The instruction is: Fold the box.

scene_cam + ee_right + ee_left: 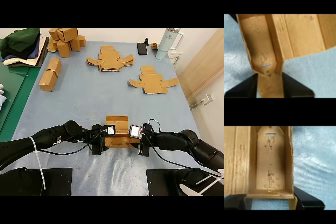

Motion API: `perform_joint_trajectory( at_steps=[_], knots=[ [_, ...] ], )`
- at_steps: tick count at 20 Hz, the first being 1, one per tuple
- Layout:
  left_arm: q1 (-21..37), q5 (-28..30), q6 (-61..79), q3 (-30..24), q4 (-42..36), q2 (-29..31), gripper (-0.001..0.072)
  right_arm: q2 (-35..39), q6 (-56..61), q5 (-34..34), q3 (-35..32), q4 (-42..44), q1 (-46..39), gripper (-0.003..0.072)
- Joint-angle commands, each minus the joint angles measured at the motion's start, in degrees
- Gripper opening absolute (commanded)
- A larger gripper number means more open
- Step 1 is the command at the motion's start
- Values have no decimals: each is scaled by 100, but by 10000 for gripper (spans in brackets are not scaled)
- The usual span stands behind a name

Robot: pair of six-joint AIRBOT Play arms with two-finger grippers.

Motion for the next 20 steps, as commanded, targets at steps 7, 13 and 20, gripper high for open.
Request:
perform_joint_trajectory(
  at_steps=[7, 13, 20],
  knots=[
    [0, 2, 2, 0, 0, 0, 485, -114, -608, 398, -24, 638, 348, 258],
    [2, 2, 2, 0, 2, 2, 486, -330, -605, 767, -24, 664, 533, 322],
    [0, 2, 2, 0, 0, 0, 485, -570, -603, 763, -24, 756, 549, 621]
  ],
)
